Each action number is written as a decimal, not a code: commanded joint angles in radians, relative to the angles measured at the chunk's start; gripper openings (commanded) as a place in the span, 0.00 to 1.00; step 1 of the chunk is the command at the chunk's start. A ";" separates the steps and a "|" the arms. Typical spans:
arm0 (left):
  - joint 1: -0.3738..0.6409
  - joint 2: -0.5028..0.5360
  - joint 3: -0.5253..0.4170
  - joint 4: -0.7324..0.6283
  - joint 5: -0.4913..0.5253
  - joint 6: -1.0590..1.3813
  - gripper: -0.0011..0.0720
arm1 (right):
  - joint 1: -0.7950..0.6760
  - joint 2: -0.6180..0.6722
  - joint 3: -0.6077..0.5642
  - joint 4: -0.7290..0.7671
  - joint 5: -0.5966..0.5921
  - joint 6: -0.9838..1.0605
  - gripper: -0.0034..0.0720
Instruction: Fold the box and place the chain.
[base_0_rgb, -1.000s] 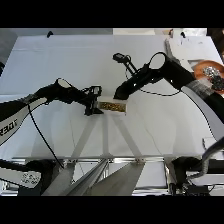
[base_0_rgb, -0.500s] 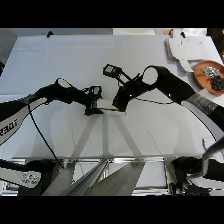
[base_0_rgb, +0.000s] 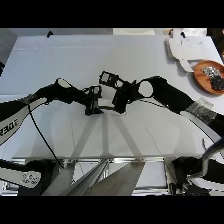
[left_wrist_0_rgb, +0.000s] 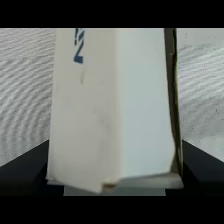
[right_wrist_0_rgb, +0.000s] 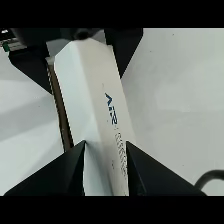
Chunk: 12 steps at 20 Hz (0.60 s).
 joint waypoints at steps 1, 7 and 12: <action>0.000 0.000 0.000 0.001 -0.001 0.002 0.45 | 0.005 0.002 -0.019 -0.010 -0.002 -0.001 0.35; 0.000 0.000 0.000 0.001 -0.001 0.002 0.45 | 0.027 0.019 -0.106 -0.008 -0.080 0.000 0.34; 0.000 0.000 0.000 0.001 -0.001 0.002 0.45 | 0.027 0.021 -0.106 -0.006 -0.106 0.000 0.50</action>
